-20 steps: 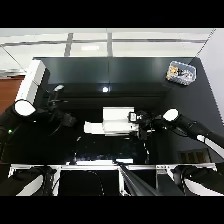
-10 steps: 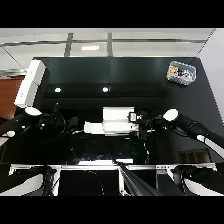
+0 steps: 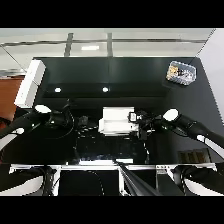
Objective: Fold the box and place the chain.
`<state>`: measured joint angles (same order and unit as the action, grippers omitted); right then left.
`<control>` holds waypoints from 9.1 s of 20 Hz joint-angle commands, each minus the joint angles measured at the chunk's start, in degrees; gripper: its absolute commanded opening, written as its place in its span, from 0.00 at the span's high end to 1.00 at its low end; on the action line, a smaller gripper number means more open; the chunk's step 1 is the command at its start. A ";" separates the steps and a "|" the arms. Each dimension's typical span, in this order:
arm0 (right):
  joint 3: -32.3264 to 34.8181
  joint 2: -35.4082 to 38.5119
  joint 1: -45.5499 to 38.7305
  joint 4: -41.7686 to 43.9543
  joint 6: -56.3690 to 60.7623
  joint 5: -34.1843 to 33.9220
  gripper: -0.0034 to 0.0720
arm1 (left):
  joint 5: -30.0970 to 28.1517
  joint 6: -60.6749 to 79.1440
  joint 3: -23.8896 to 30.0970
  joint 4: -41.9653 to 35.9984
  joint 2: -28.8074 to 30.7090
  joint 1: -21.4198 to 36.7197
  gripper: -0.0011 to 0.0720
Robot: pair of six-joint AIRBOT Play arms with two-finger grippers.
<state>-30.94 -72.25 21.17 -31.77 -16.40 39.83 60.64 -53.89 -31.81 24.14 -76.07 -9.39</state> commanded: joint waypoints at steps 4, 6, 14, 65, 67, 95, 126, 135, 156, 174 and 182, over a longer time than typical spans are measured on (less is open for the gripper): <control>0.00 0.02 0.02 0.02 0.00 0.02 0.81 | 2.16 -1.25 -5.20 -0.66 -0.13 -3.43 0.25; 0.00 0.02 0.02 0.02 0.00 0.02 0.81 | 0.11 -3.76 -7.21 0.07 -0.13 -6.21 0.32; 0.00 0.02 0.02 0.02 0.00 0.02 0.81 | -1.01 -27.63 -17.18 19.76 -0.11 -16.00 0.44; 0.00 0.02 0.02 0.04 0.02 0.00 0.81 | 2.80 -85.64 -32.92 63.63 -12.31 -38.95 0.78; 0.00 0.00 0.02 0.02 0.02 0.00 0.81 | 2.67 -85.64 -32.92 63.63 -12.31 -38.95 0.95; 0.00 0.52 0.00 0.02 1.22 -0.20 0.02 | 2.91 -83.87 -32.94 63.52 -12.31 -38.93 0.95; 0.42 1.14 -2.84 10.93 2.49 7.26 0.61 | 2.60 -81.15 -32.94 63.73 -12.31 -38.80 0.95; 0.46 2.71 -4.11 5.95 15.10 9.51 0.94 | 2.93 -81.15 -32.94 63.67 -12.31 -38.82 0.95; 1.51 -7.06 -23.93 10.19 59.82 28.94 0.94 | 2.91 -81.15 -32.94 63.65 -12.31 -38.80 0.95; -7.89 -6.93 -15.21 4.92 64.83 25.66 0.47 | 2.86 -81.15 -32.94 63.65 -12.31 -38.80 0.95; -10.01 -6.88 -11.85 3.67 72.30 22.64 0.47 | 2.86 -81.15 -32.94 63.65 -12.31 -38.80 0.95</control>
<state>-39.86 -79.15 7.46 -27.27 52.84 63.48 63.57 -135.13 -64.71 87.77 -88.36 -48.21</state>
